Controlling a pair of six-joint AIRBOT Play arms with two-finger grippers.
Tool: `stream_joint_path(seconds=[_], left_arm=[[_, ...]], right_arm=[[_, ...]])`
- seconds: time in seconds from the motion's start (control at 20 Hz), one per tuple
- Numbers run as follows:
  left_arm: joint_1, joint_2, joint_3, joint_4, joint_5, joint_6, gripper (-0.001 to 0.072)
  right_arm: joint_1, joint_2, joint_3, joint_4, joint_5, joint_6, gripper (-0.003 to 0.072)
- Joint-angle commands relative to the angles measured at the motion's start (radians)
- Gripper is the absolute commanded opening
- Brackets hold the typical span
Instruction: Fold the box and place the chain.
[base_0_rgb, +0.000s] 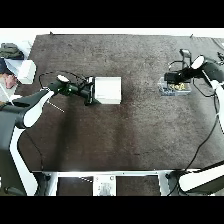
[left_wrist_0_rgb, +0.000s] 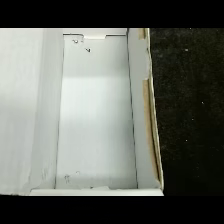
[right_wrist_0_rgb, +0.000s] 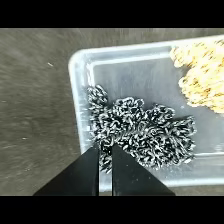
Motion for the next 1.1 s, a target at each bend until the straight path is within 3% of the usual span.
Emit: stream_joint_path(seconds=[0.0, 0.25, 0.5, 0.8, 1.05], left_arm=[[0.000, 0.000, 0.000, 0.000, 0.000, 0.000, 0.0411], [0.000, 0.000, 0.000, 0.000, 0.000, 0.000, 0.0411], [0.000, 0.000, 0.000, 0.000, 0.000, 0.000, 0.0411], [0.000, 0.000, 0.000, 0.000, 0.001, 0.000, 0.0412], [0.000, 0.000, 0.000, 0.000, 0.001, 0.000, 0.0411]], right_arm=[[0.003, 0.121, 0.001, 0.069, 0.017, -0.060, -0.0011], [0.051, 0.366, 0.001, 0.296, -0.113, -0.165, -0.0012], [0.249, 0.525, 0.022, 0.331, -0.257, -0.217, -0.0013], [0.545, 0.494, 0.089, 0.331, -0.283, -0.239, -0.0014], [0.687, 0.368, 0.087, 0.339, -0.214, -0.225, -0.0013]])
